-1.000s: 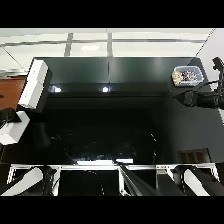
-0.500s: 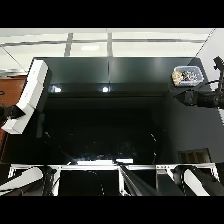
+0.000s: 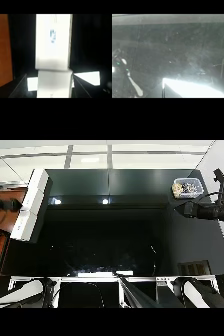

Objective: Fold the box and place the chain.

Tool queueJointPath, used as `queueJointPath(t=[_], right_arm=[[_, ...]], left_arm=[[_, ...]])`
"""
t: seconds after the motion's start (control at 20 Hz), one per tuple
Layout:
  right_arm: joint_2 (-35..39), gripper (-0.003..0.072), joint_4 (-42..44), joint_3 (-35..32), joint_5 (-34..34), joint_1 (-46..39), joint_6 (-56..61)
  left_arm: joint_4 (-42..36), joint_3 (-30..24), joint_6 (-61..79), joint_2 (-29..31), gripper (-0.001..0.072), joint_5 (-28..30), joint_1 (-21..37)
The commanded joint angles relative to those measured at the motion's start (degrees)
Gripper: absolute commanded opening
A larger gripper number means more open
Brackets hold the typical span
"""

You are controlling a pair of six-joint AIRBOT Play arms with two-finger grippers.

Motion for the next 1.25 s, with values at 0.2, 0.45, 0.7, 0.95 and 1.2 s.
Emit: queueJointPath(t=[0.2, 0.45, 0.7, 0.95, 1.2], right_arm=[[0.04, 0.0017, -10.16, -4.87, -16.26, 10.95, -4.72], [0.04, 0.0019, -15.23, -11.06, -26.93, 11.76, -4.76], [0.04, 0.0019, -15.21, -11.06, -26.73, 11.78, -4.76], [0.04, 0.0019, -15.21, -11.06, -26.73, 11.78, -4.76], [0.04, 0.0019, -15.19, -11.06, -26.73, 11.78, -4.76]], left_arm=[[-7.37, 1.77, -21.79, 13.7, 0.0028, -10.73, -8.94], [-5.03, -20.83, -15.47, 28.22, 0.0029, 1.51, -21.57], [-5.57, -24.33, -15.45, 31.39, 0.003, 0.44, -22.34], [-5.55, -24.33, -15.45, 31.26, 0.003, 0.44, -22.34], [-5.53, -24.33, -15.45, 31.26, 0.003, 0.46, -22.34]])
